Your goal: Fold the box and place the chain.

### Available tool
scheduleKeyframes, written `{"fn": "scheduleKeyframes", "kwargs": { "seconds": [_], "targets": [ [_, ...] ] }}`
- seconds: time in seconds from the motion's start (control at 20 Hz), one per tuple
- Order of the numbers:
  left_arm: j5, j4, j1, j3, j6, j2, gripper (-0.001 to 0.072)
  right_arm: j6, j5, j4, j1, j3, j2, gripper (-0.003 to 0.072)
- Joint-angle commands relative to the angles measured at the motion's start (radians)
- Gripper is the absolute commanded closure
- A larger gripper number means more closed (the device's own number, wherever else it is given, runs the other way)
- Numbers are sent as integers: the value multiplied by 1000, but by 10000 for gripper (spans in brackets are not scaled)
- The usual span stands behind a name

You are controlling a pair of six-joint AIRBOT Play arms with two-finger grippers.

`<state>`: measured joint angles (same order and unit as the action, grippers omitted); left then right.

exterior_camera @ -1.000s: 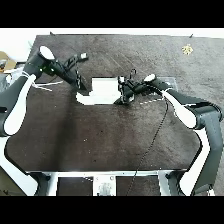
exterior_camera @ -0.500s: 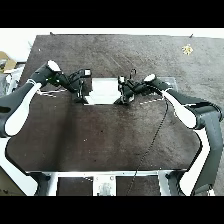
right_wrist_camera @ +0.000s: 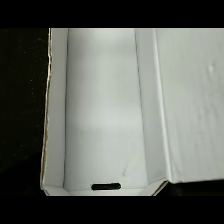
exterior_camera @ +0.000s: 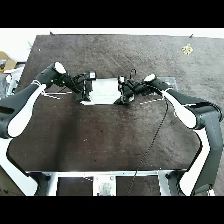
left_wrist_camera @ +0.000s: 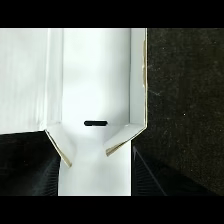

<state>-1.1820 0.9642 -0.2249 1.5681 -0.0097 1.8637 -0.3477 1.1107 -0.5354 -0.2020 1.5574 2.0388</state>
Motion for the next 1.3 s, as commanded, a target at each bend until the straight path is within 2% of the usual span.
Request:
{"fn": "scheduleKeyframes", "kwargs": {
  "seconds": [0.0,0.1,0.2,0.5,0.55,0.6,0.7,0.75,0.8,1.0,1.15,1.25],
  "targets": [
    [6,8,-2,-1,-8,0,232,0,0,0,0,0,0,219],
    [17,9,-2,-1,-8,4,235,0,0,0,0,0,0,219],
    [19,5,-2,0,-7,6,500,0,0,0,0,0,0,219],
    [22,-26,-2,-1,-8,6,500,0,0,0,0,0,0,219],
    [22,-31,-2,-1,-8,6,580,0,0,0,0,0,0,219],
    [22,-44,-2,-1,-8,6,616,0,0,0,0,1,0,219],
    [21,-90,-2,-2,-7,8,615,0,0,0,0,1,0,219],
    [19,-118,-2,-7,-5,8,563,0,0,0,0,0,0,219],
    [22,-135,-2,-18,4,8,469,0,0,0,0,0,0,219],
    [62,-168,-2,-77,53,8,468,0,0,0,0,0,0,219],
    [83,-264,-2,-88,110,8,469,0,0,0,0,0,0,219],
    [91,-280,-2,-88,116,8,469,0,0,0,0,0,0,219]
  ]
}}
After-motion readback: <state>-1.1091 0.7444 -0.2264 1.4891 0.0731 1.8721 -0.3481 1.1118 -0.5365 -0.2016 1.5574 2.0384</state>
